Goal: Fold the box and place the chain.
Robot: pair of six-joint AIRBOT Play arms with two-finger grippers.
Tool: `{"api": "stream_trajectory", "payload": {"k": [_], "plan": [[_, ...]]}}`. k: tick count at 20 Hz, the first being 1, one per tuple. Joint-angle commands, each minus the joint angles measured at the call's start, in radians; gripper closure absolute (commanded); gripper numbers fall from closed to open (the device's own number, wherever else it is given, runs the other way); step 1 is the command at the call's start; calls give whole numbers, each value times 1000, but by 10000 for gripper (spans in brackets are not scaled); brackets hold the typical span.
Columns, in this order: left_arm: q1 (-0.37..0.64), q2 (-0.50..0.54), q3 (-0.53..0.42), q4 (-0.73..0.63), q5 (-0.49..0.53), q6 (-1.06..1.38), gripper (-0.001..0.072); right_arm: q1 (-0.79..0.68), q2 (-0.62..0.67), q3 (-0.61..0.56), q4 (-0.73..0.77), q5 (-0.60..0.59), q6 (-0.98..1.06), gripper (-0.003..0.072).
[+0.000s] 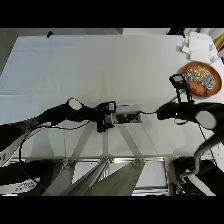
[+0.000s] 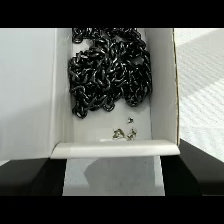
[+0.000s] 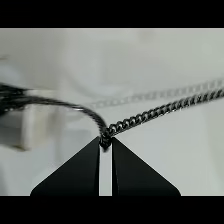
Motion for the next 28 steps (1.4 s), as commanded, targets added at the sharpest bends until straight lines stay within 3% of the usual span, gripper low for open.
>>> {"api": "stream_trajectory", "payload": {"k": [1, 3, 7, 14, 18, 23, 27, 28], "plan": [[0, 0, 0, 0, 0, 0, 437, 0, 115, 1, 371, 5, -198, 672], [0, 0, 0, 0, 0, 0, 437, 0, 121, 1, 489, -6, -243, 672], [0, 0, -1, 0, 0, 0, 437, 0, 120, 1, 587, -29, -266, 671], [0, 0, 0, 0, 0, 0, 437, 32, 93, 1, 646, -121, -319, 671], [0, 0, 0, 0, 0, 0, 437, 156, -67, 1, 540, -239, -359, 671], [0, 0, 0, 0, 0, 0, 437, 199, -293, 1, 520, -261, -364, 671], [1, 0, 0, 0, 0, 0, 437, 202, -356, 1, 526, -279, -371, 669], [0, 0, 0, 0, 0, 0, 437, 201, -354, 1, 527, -278, -371, 639]]}}
